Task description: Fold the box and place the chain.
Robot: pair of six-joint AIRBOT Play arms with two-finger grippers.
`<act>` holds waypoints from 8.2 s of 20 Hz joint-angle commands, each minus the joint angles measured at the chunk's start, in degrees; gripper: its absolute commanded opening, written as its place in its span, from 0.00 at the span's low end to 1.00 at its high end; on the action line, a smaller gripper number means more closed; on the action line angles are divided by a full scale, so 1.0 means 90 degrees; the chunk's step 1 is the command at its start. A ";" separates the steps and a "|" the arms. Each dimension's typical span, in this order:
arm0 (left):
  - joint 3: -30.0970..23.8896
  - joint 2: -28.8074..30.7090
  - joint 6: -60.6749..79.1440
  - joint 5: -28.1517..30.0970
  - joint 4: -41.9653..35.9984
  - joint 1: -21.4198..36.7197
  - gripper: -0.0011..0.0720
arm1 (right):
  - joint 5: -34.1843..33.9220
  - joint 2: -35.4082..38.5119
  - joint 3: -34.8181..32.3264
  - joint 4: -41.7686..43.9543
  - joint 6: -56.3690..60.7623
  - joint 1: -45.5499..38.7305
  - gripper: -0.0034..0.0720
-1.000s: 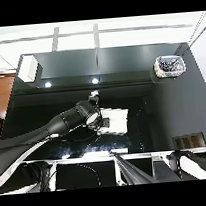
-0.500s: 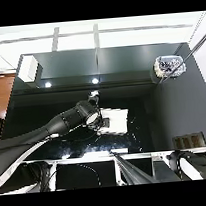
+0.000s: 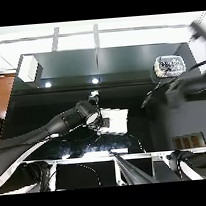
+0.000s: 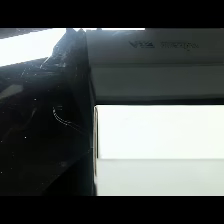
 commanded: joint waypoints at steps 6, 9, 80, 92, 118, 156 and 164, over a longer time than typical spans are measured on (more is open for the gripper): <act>0.0000 0.0002 0.0000 0.0012 0.0002 0.0002 0.06 | -0.1756 -0.0464 -0.1933 0.1081 -0.0253 0.1350 0.11; 0.0000 0.0002 0.0000 0.0010 0.0002 0.0002 0.06 | -0.2040 -0.0746 -0.2011 0.1078 -0.0233 0.1700 0.11; 0.0000 0.0002 0.0000 -0.0017 0.0002 0.0002 0.06 | 0.0211 -0.1664 0.5017 -0.1596 -0.0141 -0.0721 0.11; 0.0000 0.0002 0.0000 -0.0017 0.0000 0.0002 0.06 | 0.1039 -0.1392 0.3786 -0.1617 -0.0138 0.0573 0.11; 0.0000 0.0002 -0.0002 -0.0015 0.0000 0.0002 0.06 | -0.1358 -0.0882 -0.1105 0.0100 -0.0112 0.1518 0.11; 0.0000 0.0002 0.0000 -0.0012 0.0002 0.0002 0.06 | -0.4806 -0.2548 -0.1552 -0.1132 0.0231 -0.2307 0.99; 0.0000 0.0002 0.0000 -0.0012 0.0002 0.0002 0.06 | -0.4653 -0.5272 0.0287 -0.0901 0.0840 -0.2215 0.98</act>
